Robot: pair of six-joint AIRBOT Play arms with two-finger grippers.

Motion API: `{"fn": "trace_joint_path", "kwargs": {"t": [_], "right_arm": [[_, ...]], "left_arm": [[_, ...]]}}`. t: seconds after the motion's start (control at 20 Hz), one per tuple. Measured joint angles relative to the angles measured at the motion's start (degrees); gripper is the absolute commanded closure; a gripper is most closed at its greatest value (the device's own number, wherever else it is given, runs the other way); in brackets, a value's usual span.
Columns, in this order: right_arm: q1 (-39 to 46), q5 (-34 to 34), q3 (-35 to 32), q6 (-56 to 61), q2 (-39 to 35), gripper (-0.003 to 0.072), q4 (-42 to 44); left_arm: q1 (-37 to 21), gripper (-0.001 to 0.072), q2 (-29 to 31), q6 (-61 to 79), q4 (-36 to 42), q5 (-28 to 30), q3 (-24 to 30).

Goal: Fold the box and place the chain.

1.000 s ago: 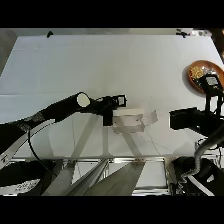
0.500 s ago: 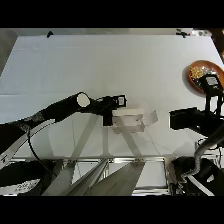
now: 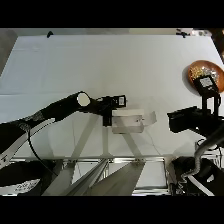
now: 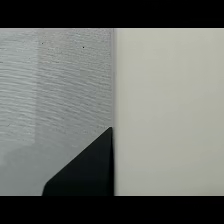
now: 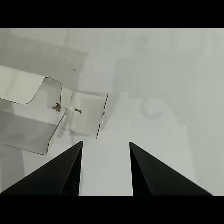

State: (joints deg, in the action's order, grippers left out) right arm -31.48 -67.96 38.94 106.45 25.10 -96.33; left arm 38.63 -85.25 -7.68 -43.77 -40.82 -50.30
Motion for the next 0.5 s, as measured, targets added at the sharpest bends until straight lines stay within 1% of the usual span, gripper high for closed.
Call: {"fn": "trace_joint_path", "kwargs": {"t": [0.25, 0.5], "right_arm": [[0.00, 0.46, 0.00, -1.31, 0.00, 0.0353, 0.50], [0.00, 0.90, 0.00, -1.60, 0.00, 0.0353, 0.57]], "left_arm": [[0.00, 0.0703, -0.02, -5.55, -6.14, -2.95, -2.62], [0.00, 0.0703, -0.02, -7.39, -8.11, -3.63, -3.28]]}}
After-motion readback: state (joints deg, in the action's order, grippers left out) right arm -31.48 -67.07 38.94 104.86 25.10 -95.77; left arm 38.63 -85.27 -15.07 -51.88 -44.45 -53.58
